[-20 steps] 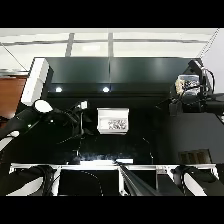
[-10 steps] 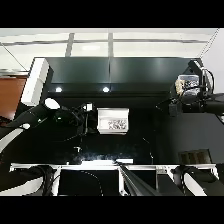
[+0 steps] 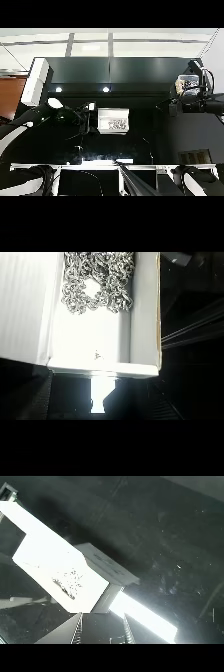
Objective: Fold the box and place the chain.
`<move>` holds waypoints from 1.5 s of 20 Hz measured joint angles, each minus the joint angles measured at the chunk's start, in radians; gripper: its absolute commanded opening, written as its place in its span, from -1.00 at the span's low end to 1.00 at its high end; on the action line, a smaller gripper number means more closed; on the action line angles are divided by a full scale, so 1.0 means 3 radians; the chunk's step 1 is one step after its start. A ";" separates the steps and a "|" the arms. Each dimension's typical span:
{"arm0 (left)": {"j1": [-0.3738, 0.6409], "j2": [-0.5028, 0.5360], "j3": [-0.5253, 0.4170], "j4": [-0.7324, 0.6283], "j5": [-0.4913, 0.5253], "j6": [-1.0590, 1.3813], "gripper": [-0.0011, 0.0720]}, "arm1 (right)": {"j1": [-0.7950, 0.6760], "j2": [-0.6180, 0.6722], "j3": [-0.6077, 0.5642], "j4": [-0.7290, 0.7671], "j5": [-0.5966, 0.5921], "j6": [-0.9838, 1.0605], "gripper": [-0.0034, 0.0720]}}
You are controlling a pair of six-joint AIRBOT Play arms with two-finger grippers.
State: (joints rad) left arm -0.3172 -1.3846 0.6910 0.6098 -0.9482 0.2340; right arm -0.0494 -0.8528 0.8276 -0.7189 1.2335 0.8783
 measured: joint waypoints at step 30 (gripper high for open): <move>-0.0244 -0.0126 0.0150 -0.0055 0.0045 0.0071 0.31 | 0.1349 -0.0969 0.0075 0.0039 -0.1422 0.0104 0.86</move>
